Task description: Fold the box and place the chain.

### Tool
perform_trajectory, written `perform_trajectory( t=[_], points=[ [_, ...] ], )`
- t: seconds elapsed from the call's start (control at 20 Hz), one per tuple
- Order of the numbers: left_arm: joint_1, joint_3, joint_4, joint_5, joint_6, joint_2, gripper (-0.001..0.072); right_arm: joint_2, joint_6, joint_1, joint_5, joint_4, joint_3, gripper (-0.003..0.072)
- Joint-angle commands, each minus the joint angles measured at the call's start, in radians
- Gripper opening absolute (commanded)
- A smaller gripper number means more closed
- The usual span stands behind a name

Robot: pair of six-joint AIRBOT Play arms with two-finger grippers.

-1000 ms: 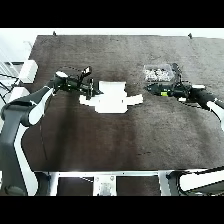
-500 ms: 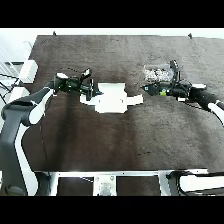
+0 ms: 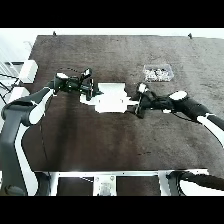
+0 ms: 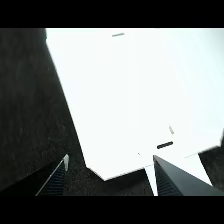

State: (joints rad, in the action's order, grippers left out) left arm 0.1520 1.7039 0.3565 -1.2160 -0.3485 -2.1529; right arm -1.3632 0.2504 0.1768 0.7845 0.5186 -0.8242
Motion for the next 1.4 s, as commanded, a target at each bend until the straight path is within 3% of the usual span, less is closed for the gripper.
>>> perform_trajectory(
  t=[0.0,0.65,0.8,1.35],
  points=[
    [0.000,0.000,0.002,0.001,0.000,-0.001,0.0019,0.001,0.051,0.090,-0.114,0.090,0.010,0.0616],
    [0.000,0.000,0.002,-0.001,0.000,-0.001,0.0019,-0.126,0.050,0.157,-0.262,0.061,-0.017,0.0616],
    [0.000,0.000,0.002,0.001,0.000,-0.001,0.0020,-0.126,0.050,0.130,-0.265,-0.008,-0.056,0.0615],
    [0.000,0.000,0.001,-0.005,0.000,-0.001,0.0019,-0.143,0.056,0.084,-0.270,-0.032,-0.155,0.0615]
  ],
)
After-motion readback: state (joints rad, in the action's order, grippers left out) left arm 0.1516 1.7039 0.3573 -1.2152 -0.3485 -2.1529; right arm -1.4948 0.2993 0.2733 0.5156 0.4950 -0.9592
